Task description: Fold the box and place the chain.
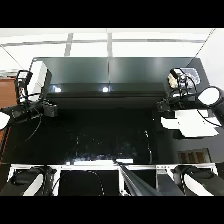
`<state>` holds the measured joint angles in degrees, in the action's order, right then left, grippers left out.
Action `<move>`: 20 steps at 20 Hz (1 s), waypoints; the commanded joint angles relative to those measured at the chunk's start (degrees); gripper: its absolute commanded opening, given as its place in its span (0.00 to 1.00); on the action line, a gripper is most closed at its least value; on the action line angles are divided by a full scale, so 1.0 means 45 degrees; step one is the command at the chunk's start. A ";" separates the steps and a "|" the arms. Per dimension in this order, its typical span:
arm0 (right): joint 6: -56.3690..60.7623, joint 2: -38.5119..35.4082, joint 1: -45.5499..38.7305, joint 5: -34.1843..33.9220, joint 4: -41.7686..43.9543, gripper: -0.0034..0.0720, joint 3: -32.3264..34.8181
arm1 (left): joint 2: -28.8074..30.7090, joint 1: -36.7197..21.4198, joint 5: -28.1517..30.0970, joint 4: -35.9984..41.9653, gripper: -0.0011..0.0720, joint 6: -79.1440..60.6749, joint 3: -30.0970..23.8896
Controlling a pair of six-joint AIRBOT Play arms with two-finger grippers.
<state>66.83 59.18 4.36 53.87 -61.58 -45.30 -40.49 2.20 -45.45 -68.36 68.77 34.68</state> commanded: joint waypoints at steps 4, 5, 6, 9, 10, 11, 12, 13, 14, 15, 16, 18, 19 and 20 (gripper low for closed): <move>0.0000 0.0000 0.0010 0.0000 0.0000 0.07 0.0005 | 0.0010 0.0010 0.0005 -0.0005 0.05 0.0000 -0.0005; 0.0000 0.0000 0.0010 0.0000 0.0000 0.07 0.0005 | 0.0010 0.0010 0.0000 0.0000 0.05 0.0000 -0.0005; 0.0000 0.0000 0.0010 0.0000 0.0000 0.07 0.0005 | 0.0010 0.0010 0.0000 0.0000 0.05 0.0000 -0.0005; 0.0000 0.0000 0.0010 0.0000 0.0000 0.07 0.0005 | 0.0010 0.0010 0.0000 -0.0005 0.05 0.0000 -0.0005; 0.0000 0.0000 0.0010 0.0000 0.0000 0.07 0.0005 | 0.0010 0.0010 0.0000 0.0000 0.05 0.0000 -0.0005; 0.0000 0.0000 0.0010 0.0000 0.0000 0.07 0.0005 | 0.0010 0.0010 0.0000 -0.0005 0.05 0.0000 -0.0005; 0.0000 0.0000 0.0010 0.0000 0.0000 0.07 0.0005 | 0.0010 0.0010 0.0000 -0.0005 0.05 0.0000 -0.0005; 0.0000 0.0000 0.0010 0.0000 0.0000 0.07 0.0005 | 0.0010 0.0010 0.0000 0.0000 0.05 0.0000 -0.0005; 0.0000 0.0000 0.0010 0.0000 0.0000 0.07 0.0005 | 0.0010 0.0010 0.0000 -0.0005 0.05 0.0000 -0.0005; 0.0000 0.0000 0.0010 0.0000 0.0000 0.07 0.0005 | 0.0010 0.0010 0.0010 0.0010 0.05 0.0015 -0.0005; 0.0005 0.0000 0.0010 0.0000 0.0015 0.07 0.0005 | 0.0010 0.0010 0.0019 0.0204 0.05 0.0053 -0.0005; 0.0005 0.0000 0.0010 -0.0257 0.0617 0.07 0.0005 | 0.0010 0.0010 0.0015 0.0617 0.05 0.0049 -0.0005; -0.0005 0.0010 0.0024 -0.1350 0.1190 0.07 0.0005 | 0.0010 0.0010 0.0015 0.0670 0.05 0.0053 -0.0005; -0.0010 0.0015 0.0044 -0.2900 0.1462 0.07 0.0005 | 0.0010 0.0010 0.0015 0.0675 0.05 0.0053 -0.0005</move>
<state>66.81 59.18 4.45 50.74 -59.05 -45.28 -40.49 2.20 -45.41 -66.57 68.95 34.68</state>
